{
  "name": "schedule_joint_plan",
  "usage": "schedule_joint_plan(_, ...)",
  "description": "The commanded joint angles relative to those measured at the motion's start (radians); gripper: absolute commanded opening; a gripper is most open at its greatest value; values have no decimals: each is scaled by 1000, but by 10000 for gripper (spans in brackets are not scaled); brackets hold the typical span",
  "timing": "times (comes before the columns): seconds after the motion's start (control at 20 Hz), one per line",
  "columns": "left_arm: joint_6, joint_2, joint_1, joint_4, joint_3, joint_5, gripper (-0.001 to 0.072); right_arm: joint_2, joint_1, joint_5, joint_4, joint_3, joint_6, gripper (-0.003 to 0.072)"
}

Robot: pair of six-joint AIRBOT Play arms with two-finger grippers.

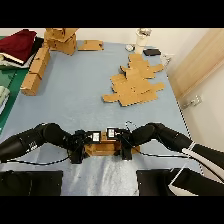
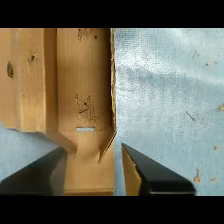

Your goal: Fold the box.

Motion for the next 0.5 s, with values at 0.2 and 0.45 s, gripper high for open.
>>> schedule_joint_plan(0.2,2,-21,-18,9,1,81,298,0,0,1,-2,0,0,494)
schedule_joint_plan(0.45,1,-21,-18,-6,1,103,123,0,0,1,-2,0,0,494)
